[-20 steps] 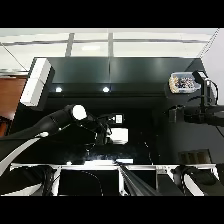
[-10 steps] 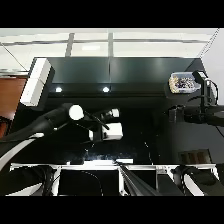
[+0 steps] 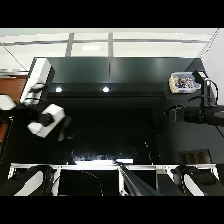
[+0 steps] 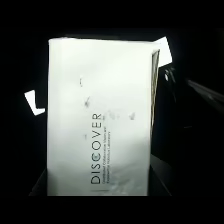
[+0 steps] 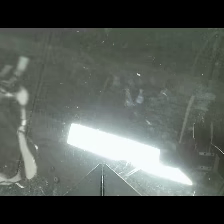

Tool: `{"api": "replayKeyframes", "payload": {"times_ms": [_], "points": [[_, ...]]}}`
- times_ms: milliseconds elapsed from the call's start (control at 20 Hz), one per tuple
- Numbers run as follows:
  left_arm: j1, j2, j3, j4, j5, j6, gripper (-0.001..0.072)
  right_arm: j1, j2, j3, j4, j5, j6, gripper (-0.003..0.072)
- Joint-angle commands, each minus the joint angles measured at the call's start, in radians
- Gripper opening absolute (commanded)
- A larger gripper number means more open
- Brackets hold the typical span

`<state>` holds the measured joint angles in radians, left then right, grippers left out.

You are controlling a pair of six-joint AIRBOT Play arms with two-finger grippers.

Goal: Fold the box and place the chain.

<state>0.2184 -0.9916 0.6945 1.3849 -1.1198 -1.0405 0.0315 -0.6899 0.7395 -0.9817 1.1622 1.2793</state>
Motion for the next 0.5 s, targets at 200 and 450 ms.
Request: {"api": "replayKeyframes", "payload": {"times_ms": [200, 450], "points": [[0.473, -0.027, -0.01, 0.039, 0.044, -0.022, 0.0276, 0.0, -0.001, 0.0, 0.0, -0.013, 0.0, 0.001], [0.44, -0.089, -0.008, -0.082, 0.159, 0.138, 0.0276, 0.0, -0.001, 0.0, 0.005, -0.049, 0.009, 0.0011]]}}
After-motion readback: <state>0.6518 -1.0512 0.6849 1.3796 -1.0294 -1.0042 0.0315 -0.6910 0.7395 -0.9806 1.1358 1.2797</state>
